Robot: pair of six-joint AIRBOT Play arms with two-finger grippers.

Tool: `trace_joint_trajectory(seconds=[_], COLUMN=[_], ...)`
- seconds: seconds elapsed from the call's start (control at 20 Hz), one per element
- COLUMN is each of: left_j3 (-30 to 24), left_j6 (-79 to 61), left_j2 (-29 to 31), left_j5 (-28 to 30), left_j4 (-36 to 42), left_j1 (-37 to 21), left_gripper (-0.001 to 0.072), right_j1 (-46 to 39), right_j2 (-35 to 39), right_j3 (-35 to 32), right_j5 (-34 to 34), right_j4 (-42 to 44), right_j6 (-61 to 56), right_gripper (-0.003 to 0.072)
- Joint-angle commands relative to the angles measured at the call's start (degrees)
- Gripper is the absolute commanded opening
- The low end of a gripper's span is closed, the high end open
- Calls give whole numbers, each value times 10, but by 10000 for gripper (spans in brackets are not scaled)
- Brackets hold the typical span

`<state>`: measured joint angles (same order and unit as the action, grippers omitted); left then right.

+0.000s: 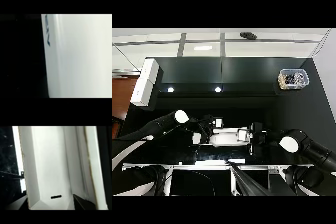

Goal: Fold the box and place the chain.

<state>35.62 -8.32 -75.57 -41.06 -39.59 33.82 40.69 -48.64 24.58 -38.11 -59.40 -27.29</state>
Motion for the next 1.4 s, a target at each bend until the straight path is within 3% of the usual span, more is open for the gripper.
trace_joint_trajectory(seconds=[0.0,0.45,0.7,1.35], left_j3=[0,0,0,3], left_j6=[0,0,0,0], left_j2=[0,0,0,2], left_j5=[-1,-1,0,-6], left_j4=[0,0,0,-1], left_j1=[0,0,0,0], left_gripper=[24,24,25,24], right_j1=[0,-38,-45,-50], right_j2=[0,18,18,-2], right_j3=[1,1,0,0], right_j5=[21,30,37,52], right_j4=[-37,-31,49,31], right_j6=[-42,-42,-1,19], right_gripper=[624,623,623,624])
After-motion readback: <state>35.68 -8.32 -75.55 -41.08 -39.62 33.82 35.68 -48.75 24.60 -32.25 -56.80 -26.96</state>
